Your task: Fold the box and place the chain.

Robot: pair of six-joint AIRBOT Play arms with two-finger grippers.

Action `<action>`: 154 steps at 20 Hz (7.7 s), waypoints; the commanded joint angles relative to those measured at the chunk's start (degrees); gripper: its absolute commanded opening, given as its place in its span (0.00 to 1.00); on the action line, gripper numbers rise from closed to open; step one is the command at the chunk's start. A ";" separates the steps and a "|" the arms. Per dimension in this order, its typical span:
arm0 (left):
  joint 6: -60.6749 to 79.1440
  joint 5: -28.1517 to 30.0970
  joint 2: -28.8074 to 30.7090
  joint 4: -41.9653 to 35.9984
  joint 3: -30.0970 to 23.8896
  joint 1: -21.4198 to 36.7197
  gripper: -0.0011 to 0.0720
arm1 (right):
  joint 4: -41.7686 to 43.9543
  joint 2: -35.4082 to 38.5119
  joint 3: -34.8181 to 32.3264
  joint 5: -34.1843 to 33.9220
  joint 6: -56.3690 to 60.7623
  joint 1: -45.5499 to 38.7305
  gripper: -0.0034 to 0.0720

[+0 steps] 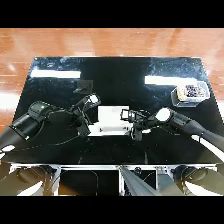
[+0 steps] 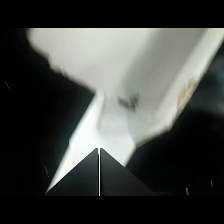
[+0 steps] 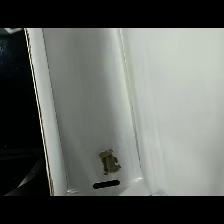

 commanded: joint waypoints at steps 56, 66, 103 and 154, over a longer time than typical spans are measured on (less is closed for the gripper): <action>22.99 -16.94 -11.17 -8.96 -1.03 -8.46 0.49 | 0.02 0.00 0.00 0.04 0.04 0.04 0.77; 20.90 -16.31 -11.10 -10.10 -1.03 -8.44 0.04 | 0.02 0.00 0.00 0.04 0.04 0.04 0.77; -17.27 3.93 -15.93 -26.60 -9.29 24.35 0.05 | 0.04 0.00 0.00 0.04 0.04 0.04 0.77; -27.17 -2.01 -17.66 -22.95 5.05 3.54 0.86 | 0.07 0.00 0.00 0.04 0.07 0.04 0.77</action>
